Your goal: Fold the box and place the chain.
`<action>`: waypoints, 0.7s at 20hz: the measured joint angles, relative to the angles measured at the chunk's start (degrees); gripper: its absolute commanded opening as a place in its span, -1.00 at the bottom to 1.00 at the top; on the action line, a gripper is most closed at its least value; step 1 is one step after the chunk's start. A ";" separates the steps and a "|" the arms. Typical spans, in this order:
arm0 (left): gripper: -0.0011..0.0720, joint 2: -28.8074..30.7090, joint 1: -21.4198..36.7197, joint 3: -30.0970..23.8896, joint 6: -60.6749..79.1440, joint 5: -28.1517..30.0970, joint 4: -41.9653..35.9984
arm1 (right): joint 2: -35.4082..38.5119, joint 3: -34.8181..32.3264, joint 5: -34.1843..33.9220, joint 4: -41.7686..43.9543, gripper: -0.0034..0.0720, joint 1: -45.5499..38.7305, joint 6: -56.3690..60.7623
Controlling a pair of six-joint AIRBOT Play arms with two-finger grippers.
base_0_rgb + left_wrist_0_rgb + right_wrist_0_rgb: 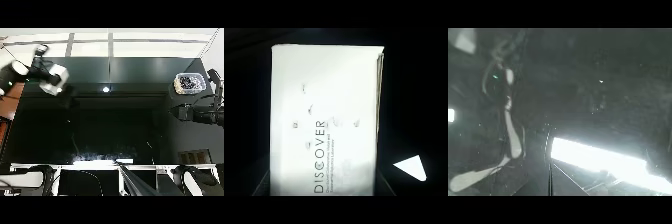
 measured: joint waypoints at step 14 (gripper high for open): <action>0.98 -25.94 9.73 39.58 -13.75 -12.59 5.40 | 0.00 0.26 -1.77 0.00 -0.88 1.31 4.55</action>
